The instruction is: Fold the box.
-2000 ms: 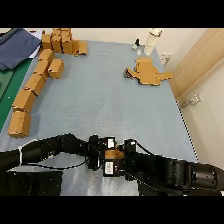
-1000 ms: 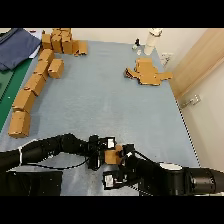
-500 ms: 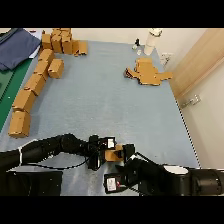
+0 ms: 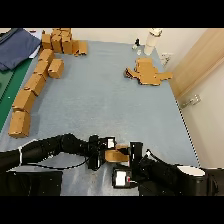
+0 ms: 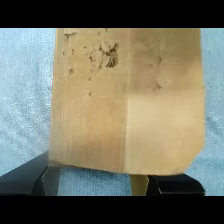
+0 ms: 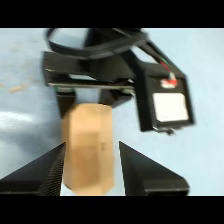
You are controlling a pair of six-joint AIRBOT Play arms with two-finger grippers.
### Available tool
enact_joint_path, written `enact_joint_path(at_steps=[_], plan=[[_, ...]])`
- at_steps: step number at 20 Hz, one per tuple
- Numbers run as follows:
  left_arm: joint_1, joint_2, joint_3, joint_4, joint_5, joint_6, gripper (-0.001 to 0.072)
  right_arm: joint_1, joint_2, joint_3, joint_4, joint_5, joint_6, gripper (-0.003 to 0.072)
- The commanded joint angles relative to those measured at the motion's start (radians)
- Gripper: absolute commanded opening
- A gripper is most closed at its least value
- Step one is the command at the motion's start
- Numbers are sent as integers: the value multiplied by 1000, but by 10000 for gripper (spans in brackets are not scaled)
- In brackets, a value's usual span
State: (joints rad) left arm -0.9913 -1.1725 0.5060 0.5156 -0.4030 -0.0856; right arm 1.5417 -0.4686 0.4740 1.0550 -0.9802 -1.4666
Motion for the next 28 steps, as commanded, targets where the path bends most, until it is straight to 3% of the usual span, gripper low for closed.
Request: enact_joint_path(at_steps=[1, 12, 18, 28], plan=[[0, 1, 0, 0, 0, 0, 451, 1, -16, -15, -88, -15, 58, 519], [0, 1, 0, 0, 1, 0, 451, 1, -155, -21, -55, 58, 58, 519], [0, 1, 0, 0, 1, 0, 451, 2, -168, -27, -15, 64, 56, 519], [0, 1, 0, 0, 1, 0, 451, 2, -199, -57, -90, 66, 56, 517]])
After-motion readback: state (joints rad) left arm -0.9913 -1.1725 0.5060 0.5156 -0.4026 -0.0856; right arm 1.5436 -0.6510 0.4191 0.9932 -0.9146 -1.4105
